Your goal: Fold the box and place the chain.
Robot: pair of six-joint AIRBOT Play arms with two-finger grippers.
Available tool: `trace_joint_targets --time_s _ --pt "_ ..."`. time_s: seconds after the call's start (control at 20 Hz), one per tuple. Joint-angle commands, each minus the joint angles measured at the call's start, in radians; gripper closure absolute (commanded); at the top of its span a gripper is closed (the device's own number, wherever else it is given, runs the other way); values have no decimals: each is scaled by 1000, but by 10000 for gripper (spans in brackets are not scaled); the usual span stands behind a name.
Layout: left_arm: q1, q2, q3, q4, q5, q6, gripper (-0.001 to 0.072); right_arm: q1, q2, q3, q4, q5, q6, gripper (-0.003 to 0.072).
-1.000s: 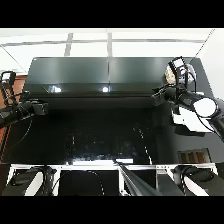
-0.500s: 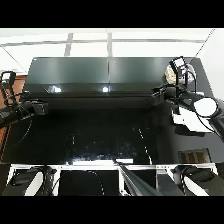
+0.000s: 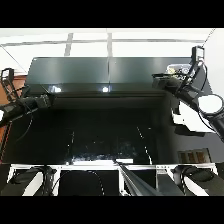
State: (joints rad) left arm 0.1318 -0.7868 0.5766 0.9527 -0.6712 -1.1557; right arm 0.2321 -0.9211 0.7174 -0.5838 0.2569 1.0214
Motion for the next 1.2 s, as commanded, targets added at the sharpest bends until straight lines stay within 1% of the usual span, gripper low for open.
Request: trace_joint_targets --time_s 0.0,0.05,0.15,0.2,0.25,0.3,0.35,0.4,0.45,0.5,0.6,0.7,0.8,0.9,0.95,1.1,1.15 --pt "-27 -84 4 -60 6 8 -2 -6 -2 0 83 -95 -1 133" --pt "-48 -101 4 -60 6 19 -2 -9 -3 0 62 -92 -8 -32" --pt "-97 -120 4 -44 5 30 -2 -42 -3 0 -74 -17 -8 -31" --pt "-123 -125 4 -27 4 29 -2 -87 -3 1 -125 33 5 -31" --pt "-148 -127 4 -8 4 16 -2 -175 -4 3 -189 77 54 -31" --pt "-163 -127 5 7 4 -8 -2 -293 -11 11 -277 114 129 -31" --pt "-172 -127 10 33 -1 -51 -1 -449 -32 32 -379 156 216 -30" --pt "-173 -127 12 43 -2 -104 -1 -618 -69 69 -463 207 252 -30" --pt "-173 -127 12 43 -3 -140 -1 -772 -118 114 -509 263 246 -30" --pt "-173 -127 12 41 -9 -143 0 -910 -178 171 -534 332 229 -29" --pt "-173 -127 12 41 -43 -143 0 -1150 -330 307 -535 531 213 -30" --pt "-173 -127 12 41 -71 -143 0 -1275 -465 431 -528 743 213 -30" --pt "-173 -127 12 40 -67 -126 8 -1301 -571 523 -573 901 185 -30" --pt "-173 -127 12 34 -63 -127 8 -1278 -645 572 -599 1026 26 -30" --pt "-173 -127 12 34 -63 -127 8 -1257 -662 576 -624 1036 -16 -30" --pt "-173 -127 12 34 -63 -127 8 -1188 -693 576 -712 1012 -80 -29" --pt "-173 -127 12 34 -63 -127 8 -1173 -697 576 -715 1002 -100 -5"
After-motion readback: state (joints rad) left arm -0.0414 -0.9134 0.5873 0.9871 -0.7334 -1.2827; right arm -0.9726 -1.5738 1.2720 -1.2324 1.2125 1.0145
